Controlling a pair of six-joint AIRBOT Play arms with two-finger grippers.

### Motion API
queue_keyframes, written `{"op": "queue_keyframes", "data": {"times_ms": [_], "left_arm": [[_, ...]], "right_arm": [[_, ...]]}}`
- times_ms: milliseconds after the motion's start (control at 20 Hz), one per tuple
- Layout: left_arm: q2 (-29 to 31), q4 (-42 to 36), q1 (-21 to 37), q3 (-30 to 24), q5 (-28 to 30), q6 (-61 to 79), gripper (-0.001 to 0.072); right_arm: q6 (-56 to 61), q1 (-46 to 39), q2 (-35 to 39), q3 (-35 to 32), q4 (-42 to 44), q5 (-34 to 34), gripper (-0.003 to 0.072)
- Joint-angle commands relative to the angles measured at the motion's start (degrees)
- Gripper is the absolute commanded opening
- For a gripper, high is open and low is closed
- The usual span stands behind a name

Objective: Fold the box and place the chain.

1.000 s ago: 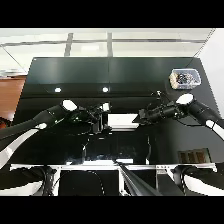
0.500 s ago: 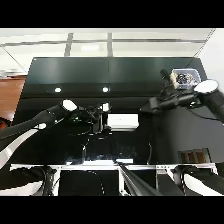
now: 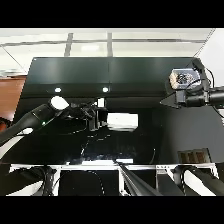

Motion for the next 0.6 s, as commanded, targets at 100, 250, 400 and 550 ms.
{"op": "queue_keyframes", "data": {"times_ms": [100, 250, 400, 550], "left_arm": [[-2.73, -2.19, -5.86, 7.15, -0.96, -4.81, 0.0718], [-10.27, -0.31, -8.57, 14.03, -0.87, -9.97, 0.0718], [-14.67, 0.0, -8.61, 16.65, -1.01, -12.48, 0.0719], [-16.26, 0.0, -8.63, 17.38, -2.43, -14.91, 0.0718]], "right_arm": [[-0.09, -1.53, 0.46, 0.09, -1.2, -1.01, 0.0013], [-0.68, -1.53, 0.46, 0.09, -1.22, -1.31, 0.0013], [-1.64, -1.53, 0.46, 0.09, -1.38, -1.25, 0.0013], [-2.16, -1.53, 0.46, 0.09, -1.38, -1.7, 0.0013]]}}
